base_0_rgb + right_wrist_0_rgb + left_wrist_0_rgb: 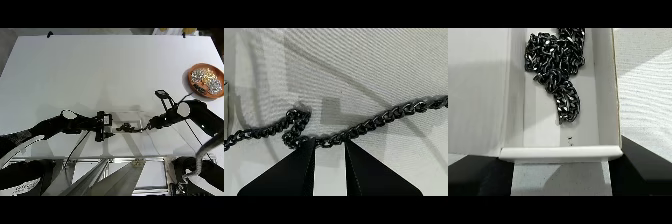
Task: Fold the box and place the chain.
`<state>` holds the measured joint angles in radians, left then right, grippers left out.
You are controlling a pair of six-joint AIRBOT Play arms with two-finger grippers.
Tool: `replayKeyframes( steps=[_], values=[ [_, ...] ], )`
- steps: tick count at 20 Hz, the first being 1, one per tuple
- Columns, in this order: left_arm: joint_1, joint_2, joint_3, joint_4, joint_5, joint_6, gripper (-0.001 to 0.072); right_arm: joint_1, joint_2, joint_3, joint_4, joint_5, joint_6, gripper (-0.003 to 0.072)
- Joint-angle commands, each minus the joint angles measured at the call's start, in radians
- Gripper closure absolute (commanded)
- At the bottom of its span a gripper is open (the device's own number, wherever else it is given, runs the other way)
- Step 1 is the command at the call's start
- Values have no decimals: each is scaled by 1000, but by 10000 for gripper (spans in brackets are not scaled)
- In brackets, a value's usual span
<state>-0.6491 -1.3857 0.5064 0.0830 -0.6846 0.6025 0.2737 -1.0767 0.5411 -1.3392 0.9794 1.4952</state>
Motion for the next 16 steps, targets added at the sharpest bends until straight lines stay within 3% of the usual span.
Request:
replayKeyframes(
  steps=[1, 16],
  values=[
    [0, 0, 0, 0, 0, 0, 438, 0, -16, 0, 8, 14, 2, 483],
    [0, 0, 0, 0, 0, 0, 438, -1, -19, 0, -38, 0, 79, 490]
  ],
)
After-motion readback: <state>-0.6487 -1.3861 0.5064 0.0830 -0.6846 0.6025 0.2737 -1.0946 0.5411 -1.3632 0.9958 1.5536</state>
